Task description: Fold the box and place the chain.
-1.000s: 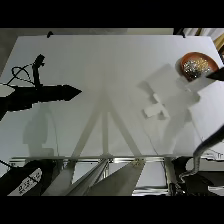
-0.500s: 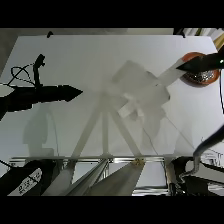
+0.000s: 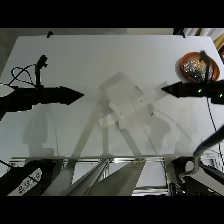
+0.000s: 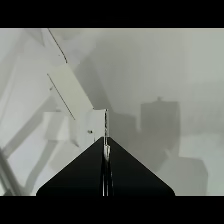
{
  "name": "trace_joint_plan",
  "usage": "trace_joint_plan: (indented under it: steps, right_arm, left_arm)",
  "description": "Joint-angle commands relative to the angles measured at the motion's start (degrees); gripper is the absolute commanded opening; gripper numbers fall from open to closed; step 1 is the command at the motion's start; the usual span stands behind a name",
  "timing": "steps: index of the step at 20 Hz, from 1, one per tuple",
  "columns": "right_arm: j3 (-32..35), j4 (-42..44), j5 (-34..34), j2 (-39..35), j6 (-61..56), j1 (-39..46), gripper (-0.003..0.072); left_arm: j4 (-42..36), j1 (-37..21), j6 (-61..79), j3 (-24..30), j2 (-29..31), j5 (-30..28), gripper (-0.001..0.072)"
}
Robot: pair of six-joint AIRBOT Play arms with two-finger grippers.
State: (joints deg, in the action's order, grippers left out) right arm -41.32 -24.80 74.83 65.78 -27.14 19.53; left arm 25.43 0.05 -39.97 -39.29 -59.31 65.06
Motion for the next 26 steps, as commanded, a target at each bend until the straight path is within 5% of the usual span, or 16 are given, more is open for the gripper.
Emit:
trace_joint_plan:
  steps: [1,4,6,9,14,17,21,26]
  right_arm:
    - [9.64,5.62,-6.51,-2.38,4.79,-0.07,0.0013]
    - [10.99,5.42,-7.26,-2.71,5.44,-0.04,0.0014]
    - [10.99,5.53,-6.54,-2.71,6.25,-0.07,0.0014]
    - [10.99,5.42,-6.56,-2.71,6.51,-0.07,0.0014]
    - [10.99,5.18,-6.49,-2.71,6.51,-0.07,0.0015]
    - [10.99,5.18,-6.49,-2.71,6.51,-0.07,0.0015]
    - [10.99,5.18,-6.51,-2.71,6.64,-0.07,0.0015]
    - [10.99,5.18,-6.51,-2.71,6.67,-0.07,0.0015]
  left_arm:
    - [-0.11,0.07,2.54,-0.02,-0.85,7.48,0.0417]
    - [-0.15,0.66,2.47,0.00,-4.72,7.78,0.0590]
    - [-0.13,3.26,2.58,-0.02,-9.35,6.95,0.0636]
    - [-2.40,8.20,6.29,-0.02,-17.46,0.63,0.0639]
    - [-18.97,13.16,15.96,-1.22,-27.19,-4.50,0.0637]
    - [-17.14,14.71,13.73,-6.95,-30.71,-7.19,0.0631]
    - [-8.70,15.76,7.17,-16.20,-35.80,-2.95,0.0631]
    - [-7.98,17.20,7.39,-17.38,-39.82,-1.14,0.0631]
